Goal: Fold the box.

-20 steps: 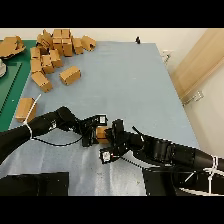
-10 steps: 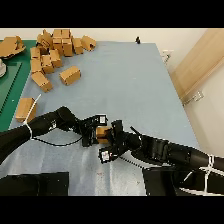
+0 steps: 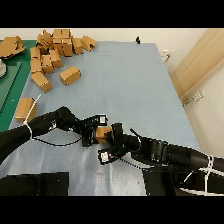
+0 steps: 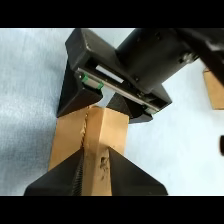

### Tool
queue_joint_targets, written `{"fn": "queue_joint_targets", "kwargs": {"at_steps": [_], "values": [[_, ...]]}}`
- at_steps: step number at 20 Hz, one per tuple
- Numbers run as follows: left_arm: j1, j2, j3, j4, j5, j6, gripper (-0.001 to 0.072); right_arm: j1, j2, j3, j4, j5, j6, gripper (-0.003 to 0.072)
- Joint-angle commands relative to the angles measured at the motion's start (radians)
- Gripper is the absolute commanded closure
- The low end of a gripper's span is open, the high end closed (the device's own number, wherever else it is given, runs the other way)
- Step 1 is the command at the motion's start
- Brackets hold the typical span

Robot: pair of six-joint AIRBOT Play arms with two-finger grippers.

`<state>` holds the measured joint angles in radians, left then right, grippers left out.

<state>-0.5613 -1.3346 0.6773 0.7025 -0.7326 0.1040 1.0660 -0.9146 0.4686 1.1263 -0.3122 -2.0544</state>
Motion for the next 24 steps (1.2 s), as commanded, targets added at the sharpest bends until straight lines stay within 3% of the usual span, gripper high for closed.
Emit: {"fn": "queue_joint_targets", "kwargs": {"at_steps": [1, 2, 4, 9, 10, 11, 14, 17, 19, 21, 24], "values": [[0.0, 0.001, 0.0, 0.0, 0.0, 0.0, 0.0496, 0.001, 0.004, -0.002, 0.015, -0.01, 0.0, 0.0449], [0.0, 0.0, 0.0, 0.0, 0.0, 0.0, 0.0496, 0.001, 0.013, 0.0, 0.016, -0.011, 0.0, 0.0437], [0.0, 0.0, 0.0, 0.0, 0.0, 0.0, 0.0496, 0.001, 0.04, 0.002, 0.018, -0.011, 0.0, 0.0301], [0.0, 0.001, 0.0, 0.0, 0.0, 0.0, 0.0496, 0.0, 0.128, 0.002, 0.131, -0.051, 0.001, 0.0304], [0.0, 0.001, 0.0, 0.0, 0.0, 0.0, 0.0496, -0.004, 0.15, 0.002, 0.236, -0.078, 0.01, 0.0359], [0.0, 0.0, 0.0, 0.0, 0.0, 0.0, 0.0496, -0.015, 0.169, 0.0, 0.375, -0.114, 0.024, 0.0476], [0.0, 0.0, 0.0, 0.0, 0.0, 0.0, 0.0496, -0.084, 0.194, -0.045, 0.915, -0.124, 0.094, 0.0652], [0.0, 0.0, 0.0, 0.0, 0.0, 0.0, 0.0496, -0.107, 0.191, -0.143, 1.416, 0.062, 0.135, 0.0679], [0.0, 0.0, 0.0, 0.0, 0.0, 0.0, 0.0496, -0.096, 0.192, -0.196, 1.558, 0.203, 0.281, 0.0681], [0.0, 0.0, 0.0, 0.0, 0.0, 0.0, 0.0496, -0.096, 0.192, -0.217, 1.594, 0.278, 0.401, 0.0681], [0.0, 0.0, 0.0, 0.0, 0.0, 0.0, 0.0496, -0.097, 0.182, -0.217, 1.597, 0.375, 0.414, 0.068]]}}
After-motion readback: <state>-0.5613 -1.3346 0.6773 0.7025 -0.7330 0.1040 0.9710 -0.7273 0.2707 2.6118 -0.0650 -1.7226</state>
